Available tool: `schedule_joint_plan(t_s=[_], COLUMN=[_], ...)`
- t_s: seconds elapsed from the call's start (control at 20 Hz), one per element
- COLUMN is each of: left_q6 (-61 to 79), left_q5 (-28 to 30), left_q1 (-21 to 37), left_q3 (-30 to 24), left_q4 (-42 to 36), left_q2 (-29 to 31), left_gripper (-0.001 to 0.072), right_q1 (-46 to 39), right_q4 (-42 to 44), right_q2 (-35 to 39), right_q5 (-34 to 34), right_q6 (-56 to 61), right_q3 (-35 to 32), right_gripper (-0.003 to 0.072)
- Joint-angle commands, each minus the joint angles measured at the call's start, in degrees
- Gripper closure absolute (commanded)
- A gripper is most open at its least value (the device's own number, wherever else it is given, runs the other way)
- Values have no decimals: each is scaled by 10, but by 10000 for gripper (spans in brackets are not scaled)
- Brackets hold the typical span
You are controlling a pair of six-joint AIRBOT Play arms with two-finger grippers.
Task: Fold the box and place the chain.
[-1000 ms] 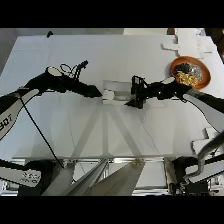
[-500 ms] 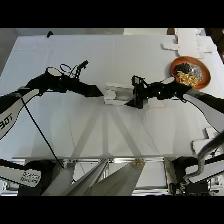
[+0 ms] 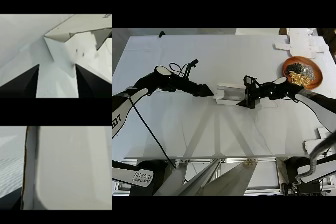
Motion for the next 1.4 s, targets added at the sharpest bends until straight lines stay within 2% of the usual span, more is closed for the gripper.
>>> schedule_joint_plan(t_s=[0.0, 0.15, 0.55, 0.75, 0.95, 1.35], left_q6=[11, 26, 24, -1, -19, -76], left_q5=[3, 6, 13, 45, 100, 129], left_q1=[-2, -3, -20, -32, -60, -81], left_q3=[0, 0, 0, 0, 0, 0], left_q4=[-37, -78, -69, -37, -12, 6], left_q2=[2, 1, 1, 1, 1, 2], left_gripper=[203, 203, 224, 225, 223, 223], right_q1=[0, 0, 0, 0, 0, 0], right_q4=[0, 0, 0, 0, 0, 0], right_q2=[0, 0, 0, 0, 0, 0], right_q5=[0, 0, 0, 0, 0, 0], right_q6=[0, 0, 0, 0, 0, 0], right_q3=[1, 1, 1, 1, 1, 1], right_gripper=[120, 120, 120, 120, 120, 120])
